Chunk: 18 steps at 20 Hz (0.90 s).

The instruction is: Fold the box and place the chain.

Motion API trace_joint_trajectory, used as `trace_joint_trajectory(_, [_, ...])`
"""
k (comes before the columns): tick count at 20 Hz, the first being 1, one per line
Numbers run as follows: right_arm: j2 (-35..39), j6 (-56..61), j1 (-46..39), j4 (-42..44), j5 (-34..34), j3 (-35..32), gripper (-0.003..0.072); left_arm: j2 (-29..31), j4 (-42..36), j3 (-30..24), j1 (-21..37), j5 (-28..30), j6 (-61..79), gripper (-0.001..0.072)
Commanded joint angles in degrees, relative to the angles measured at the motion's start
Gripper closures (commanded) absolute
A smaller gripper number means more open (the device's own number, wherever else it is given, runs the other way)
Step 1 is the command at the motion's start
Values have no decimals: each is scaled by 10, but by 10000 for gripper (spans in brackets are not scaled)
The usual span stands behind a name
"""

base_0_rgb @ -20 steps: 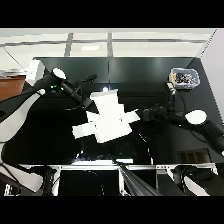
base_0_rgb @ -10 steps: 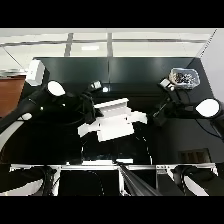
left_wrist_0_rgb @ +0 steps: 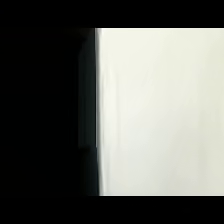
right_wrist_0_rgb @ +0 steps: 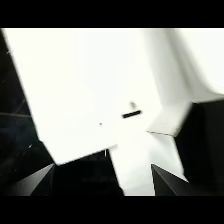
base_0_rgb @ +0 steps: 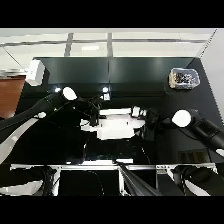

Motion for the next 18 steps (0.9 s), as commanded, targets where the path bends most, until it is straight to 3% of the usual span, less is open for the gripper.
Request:
trace_joint_trajectory(1, [-9,-63,43,0,-23,-33,-9,-7,2,8,-1,-2,7,682])
trace_joint_trajectory(4, [-20,-92,63,0,-47,-49,-8,-7,2,9,-1,-2,7,682])
trace_joint_trajectory(11, [-40,-92,78,83,-195,-46,-8,-7,1,9,-2,-3,6,683])
trace_joint_trajectory(18, [-33,-84,47,87,-184,11,-8,-7,1,9,-2,-2,7,683])
